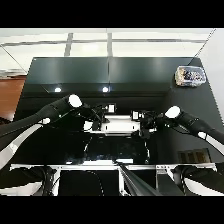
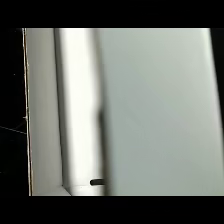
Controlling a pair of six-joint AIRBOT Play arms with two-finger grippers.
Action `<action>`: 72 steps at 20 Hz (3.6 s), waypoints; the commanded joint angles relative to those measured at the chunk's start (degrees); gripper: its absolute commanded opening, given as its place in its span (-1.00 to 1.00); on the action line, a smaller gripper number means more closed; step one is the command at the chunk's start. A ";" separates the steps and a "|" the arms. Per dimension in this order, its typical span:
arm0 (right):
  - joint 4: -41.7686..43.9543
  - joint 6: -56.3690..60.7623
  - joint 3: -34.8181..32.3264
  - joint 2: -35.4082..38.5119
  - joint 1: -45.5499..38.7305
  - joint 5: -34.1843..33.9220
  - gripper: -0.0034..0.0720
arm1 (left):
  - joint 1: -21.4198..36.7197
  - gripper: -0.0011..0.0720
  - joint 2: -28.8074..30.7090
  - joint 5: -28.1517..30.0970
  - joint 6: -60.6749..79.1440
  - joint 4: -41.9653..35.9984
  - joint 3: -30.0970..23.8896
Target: Fold the box and place the chain.
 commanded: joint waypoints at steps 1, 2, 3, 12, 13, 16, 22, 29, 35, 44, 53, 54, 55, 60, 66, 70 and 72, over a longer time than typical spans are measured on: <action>-0.33 0.28 -0.04 -0.04 0.13 -0.33 0.76 | -0.04 -0.89 -0.02 0.07 0.00 -0.02 0.07; -0.33 0.28 -0.04 -0.04 0.13 -0.33 0.76 | -0.04 -0.89 -0.02 0.09 0.00 -0.02 0.07; -0.33 0.28 -0.04 -0.04 0.13 -0.35 0.76 | -0.04 -0.89 -0.04 0.09 0.00 -0.07 0.07; -0.37 0.28 -0.04 -0.04 0.13 -0.33 0.20 | 0.31 0.41 1.38 0.07 -1.38 -0.15 0.48; -0.37 0.28 -0.04 -0.04 0.13 -0.35 0.20 | 0.31 0.64 2.25 0.11 -4.26 0.42 0.96; -0.37 0.28 -0.04 -0.04 0.15 -0.35 0.20 | 0.31 0.78 6.58 0.04 -16.63 8.98 1.84; -0.37 0.31 -0.04 -0.04 0.15 -0.37 0.20 | 4.00 0.52 15.58 -8.33 -47.87 23.26 1.79; -0.31 0.35 -0.04 -0.04 0.15 -0.44 0.20 | 13.90 -0.90 16.02 -21.94 -55.45 1.36 -1.79; -0.26 0.74 -0.04 -0.04 0.13 -0.87 0.20 | 10.64 -0.90 15.96 -19.58 -53.57 -6.05 -6.73; 0.00 1.44 -0.04 -0.04 0.15 -1.77 0.20 | 3.89 -0.90 9.31 -1.33 -37.70 -28.65 -5.73; 0.17 1.81 -0.04 -0.04 0.15 -2.27 0.20 | 3.52 -0.90 1.27 10.08 -43.60 -11.06 -1.03; 0.17 1.81 -0.04 -0.04 0.15 -2.27 0.20 | 3.52 -0.90 0.28 9.53 -44.87 -9.84 -0.68; 0.17 1.81 -0.04 -0.04 0.15 -2.27 0.20 | 3.52 -0.90 -0.48 8.96 -45.18 -9.53 -0.59; 0.17 1.86 -0.04 -0.04 0.15 -2.32 0.20 | 6.51 -0.90 0.66 2.38 -48.24 -8.76 1.88; 0.17 1.84 -0.04 -0.04 0.15 -2.32 0.20 | 16.76 -0.90 13.35 -1.31 -51.95 -3.02 2.89; 0.17 1.84 -0.04 -0.04 0.15 -2.32 0.20 | 18.32 -0.89 15.91 -12.76 -33.62 -8.37 -2.93; 0.15 1.84 -0.04 -0.04 0.15 -2.32 0.20 | 16.17 0.13 14.01 -16.94 -22.93 -0.35 -4.61</action>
